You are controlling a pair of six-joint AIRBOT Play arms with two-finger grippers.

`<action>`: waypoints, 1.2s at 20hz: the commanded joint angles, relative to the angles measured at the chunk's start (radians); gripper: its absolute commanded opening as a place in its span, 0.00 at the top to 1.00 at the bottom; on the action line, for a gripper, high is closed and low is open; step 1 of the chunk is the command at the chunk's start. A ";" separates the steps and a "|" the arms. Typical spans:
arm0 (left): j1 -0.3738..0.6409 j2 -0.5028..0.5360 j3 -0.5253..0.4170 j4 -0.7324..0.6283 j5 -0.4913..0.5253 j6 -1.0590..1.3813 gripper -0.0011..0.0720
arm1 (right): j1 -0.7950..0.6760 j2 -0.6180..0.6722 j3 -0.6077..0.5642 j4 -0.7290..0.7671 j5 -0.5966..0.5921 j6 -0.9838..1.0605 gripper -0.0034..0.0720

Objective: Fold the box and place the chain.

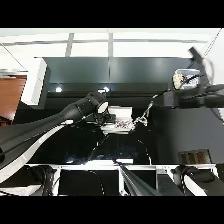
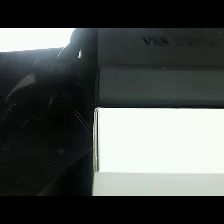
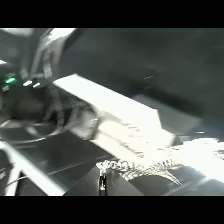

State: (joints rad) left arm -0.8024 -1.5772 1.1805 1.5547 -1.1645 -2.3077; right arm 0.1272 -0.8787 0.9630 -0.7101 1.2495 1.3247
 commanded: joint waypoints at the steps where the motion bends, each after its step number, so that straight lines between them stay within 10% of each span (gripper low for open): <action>1: 0.001 -0.001 0.001 0.000 0.000 0.000 0.94 | 0.134 -0.056 -0.056 0.114 -0.103 -0.032 0.93; 8: 0.001 -0.001 0.001 0.000 0.000 0.000 0.94 | 0.268 -0.253 -0.056 0.098 -0.176 -0.058 0.93; 11: 0.001 -0.001 0.001 0.000 0.000 0.000 0.94 | 0.221 -0.265 -0.056 0.074 -0.148 -0.058 0.58; 16: 0.001 -0.001 0.001 0.000 0.000 0.000 0.94 | -0.034 -0.143 -0.064 -0.087 0.024 -0.132 0.59; 21: 0.001 -0.001 0.001 0.000 0.003 0.000 0.94 | -0.091 -0.008 -0.325 -0.178 -0.261 -0.361 0.58; 23: 0.001 -0.001 0.001 0.000 0.003 0.000 0.94 | -0.076 -0.011 -0.436 -0.177 -0.382 -0.465 0.00; 24: 0.001 -0.001 0.001 0.000 0.002 0.000 0.94 | -0.057 -0.011 -0.474 -0.177 -0.429 -0.528 0.00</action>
State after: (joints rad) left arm -0.8024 -1.5772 1.1805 1.5547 -1.1641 -2.3077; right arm 0.0620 -0.9108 0.6151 -0.8635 0.9943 0.9691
